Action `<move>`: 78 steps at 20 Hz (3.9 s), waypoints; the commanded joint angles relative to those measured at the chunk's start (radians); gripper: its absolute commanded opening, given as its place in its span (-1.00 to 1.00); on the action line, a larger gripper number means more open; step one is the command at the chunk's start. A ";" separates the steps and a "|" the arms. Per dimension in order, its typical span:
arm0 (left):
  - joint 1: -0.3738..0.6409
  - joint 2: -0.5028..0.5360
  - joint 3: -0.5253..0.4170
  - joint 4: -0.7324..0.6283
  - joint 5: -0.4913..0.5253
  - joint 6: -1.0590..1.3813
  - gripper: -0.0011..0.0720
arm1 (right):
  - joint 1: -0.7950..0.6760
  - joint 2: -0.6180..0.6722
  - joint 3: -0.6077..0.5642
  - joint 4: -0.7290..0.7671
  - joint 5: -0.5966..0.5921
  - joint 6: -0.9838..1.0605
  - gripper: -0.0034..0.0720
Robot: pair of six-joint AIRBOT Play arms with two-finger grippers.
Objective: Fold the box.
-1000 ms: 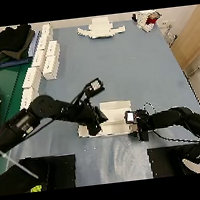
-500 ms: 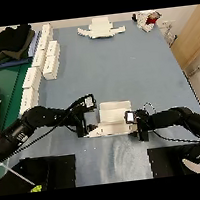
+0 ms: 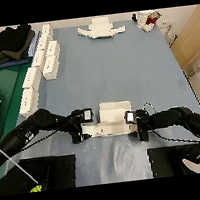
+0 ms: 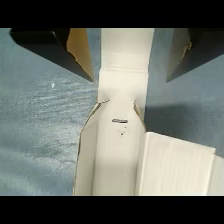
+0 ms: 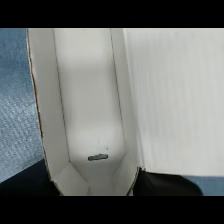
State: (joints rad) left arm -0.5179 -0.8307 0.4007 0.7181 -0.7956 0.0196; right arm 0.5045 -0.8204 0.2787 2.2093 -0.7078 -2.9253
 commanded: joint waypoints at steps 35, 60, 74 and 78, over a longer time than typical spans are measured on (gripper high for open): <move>-0.175 -0.190 -0.031 -0.427 0.217 0.304 0.74 | 0.000 0.001 0.001 0.000 0.000 0.000 0.59; 0.290 0.303 -0.035 0.438 -0.186 -1.644 -0.93 | 0.000 0.001 0.001 0.000 0.000 0.000 0.59; -0.030 0.026 -0.125 -0.062 0.127 -1.477 -0.93 | 0.000 0.001 0.001 0.000 0.000 0.000 0.59; -0.056 0.028 -0.095 -0.073 0.104 -1.478 -0.93 | 0.000 0.001 0.001 0.000 0.000 0.000 0.59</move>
State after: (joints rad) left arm -0.5385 -0.7979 0.2897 0.6823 -0.7086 -1.4616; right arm 0.5049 -0.8204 0.2787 2.2093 -0.7078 -2.9250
